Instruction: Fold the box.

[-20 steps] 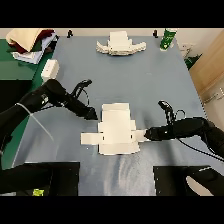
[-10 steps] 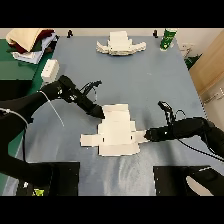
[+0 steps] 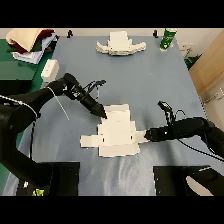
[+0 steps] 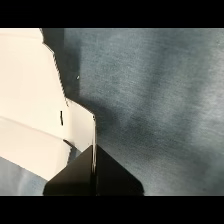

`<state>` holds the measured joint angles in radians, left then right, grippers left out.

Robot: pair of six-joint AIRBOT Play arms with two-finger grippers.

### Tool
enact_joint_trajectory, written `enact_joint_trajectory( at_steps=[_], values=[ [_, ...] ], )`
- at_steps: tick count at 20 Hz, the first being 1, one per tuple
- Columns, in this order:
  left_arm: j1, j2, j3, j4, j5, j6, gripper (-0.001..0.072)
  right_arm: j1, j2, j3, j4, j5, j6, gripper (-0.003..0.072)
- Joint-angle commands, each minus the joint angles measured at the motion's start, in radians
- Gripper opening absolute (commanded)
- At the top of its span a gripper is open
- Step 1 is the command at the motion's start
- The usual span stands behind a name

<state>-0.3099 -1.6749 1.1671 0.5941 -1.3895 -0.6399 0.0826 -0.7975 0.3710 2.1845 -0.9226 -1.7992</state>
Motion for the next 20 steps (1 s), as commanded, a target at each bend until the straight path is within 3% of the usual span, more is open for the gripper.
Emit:
enact_joint_trajectory(
  at_steps=[1,4,6,15,16,19,20],
  values=[
    [-0.012,-0.011,0.007,-0.011,-0.035,0.024,0.0291,0.001,0.0,0.0,0.001,0.001,0.0,0.0],
    [-0.02,-0.011,0.008,-0.011,-0.034,0.034,0.0288,0.001,0.0,0.0,0.001,0.0,0.001,0.0],
    [-0.025,-0.011,0.007,-0.011,-0.035,0.053,0.0017,0.001,0.0,0.0,0.001,0.0,0.001,0.0],
    [-0.038,-0.011,0.008,-0.011,-0.033,0.126,0.0013,0.001,0.0,0.0,-0.008,0.007,0.0,0.0003],
    [-0.038,-0.011,0.008,-0.011,-0.035,0.158,0.0013,0.0,0.0,0.0,-0.021,0.007,0.0,0.0022],
    [-0.038,-0.008,0.008,-0.013,-0.034,0.262,0.0012,0.0,0.0,0.005,-0.083,0.026,0.001,0.0299],
    [-0.038,-0.003,0.008,-0.018,-0.032,0.298,0.0011,0.0,0.0,0.007,-0.105,0.036,0.002,0.0303]
  ],
)
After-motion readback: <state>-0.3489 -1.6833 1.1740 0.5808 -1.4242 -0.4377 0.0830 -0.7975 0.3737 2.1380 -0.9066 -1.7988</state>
